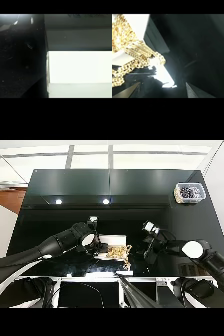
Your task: Fold the box and place the chain.
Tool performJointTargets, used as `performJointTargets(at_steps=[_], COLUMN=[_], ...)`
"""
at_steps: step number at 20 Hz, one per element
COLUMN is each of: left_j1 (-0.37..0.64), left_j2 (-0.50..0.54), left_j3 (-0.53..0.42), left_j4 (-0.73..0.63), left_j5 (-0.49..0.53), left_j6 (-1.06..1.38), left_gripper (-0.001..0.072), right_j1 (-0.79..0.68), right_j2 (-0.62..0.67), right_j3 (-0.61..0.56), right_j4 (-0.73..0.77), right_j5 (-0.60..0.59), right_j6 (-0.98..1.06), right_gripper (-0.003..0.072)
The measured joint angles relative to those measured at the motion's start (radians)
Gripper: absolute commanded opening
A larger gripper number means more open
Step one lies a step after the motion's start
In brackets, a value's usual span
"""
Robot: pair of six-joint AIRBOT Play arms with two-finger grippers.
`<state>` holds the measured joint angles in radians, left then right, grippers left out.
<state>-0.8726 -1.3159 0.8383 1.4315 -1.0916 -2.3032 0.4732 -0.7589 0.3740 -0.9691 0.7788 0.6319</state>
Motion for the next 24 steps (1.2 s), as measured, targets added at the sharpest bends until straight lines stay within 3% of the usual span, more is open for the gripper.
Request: performJointTargets(at_steps=[9,24], left_j1=[0.0,0.0], left_j2=[0.0,0.0], left_j3=[0.0,0.0], left_j4=[0.002,0.008], left_j5=[-0.01,-0.01], left_j6=[0.0,0.0], left_gripper=[0.0033,0.0033], right_j1=[0.151,0.208], right_j2=[-0.151,-0.254], right_j3=[-0.014,-0.014], right_j4=[0.167,0.259], right_j5=[-0.144,-0.259], right_j6=[-0.386,-0.457], right_gripper=[0.0717,0.0711])
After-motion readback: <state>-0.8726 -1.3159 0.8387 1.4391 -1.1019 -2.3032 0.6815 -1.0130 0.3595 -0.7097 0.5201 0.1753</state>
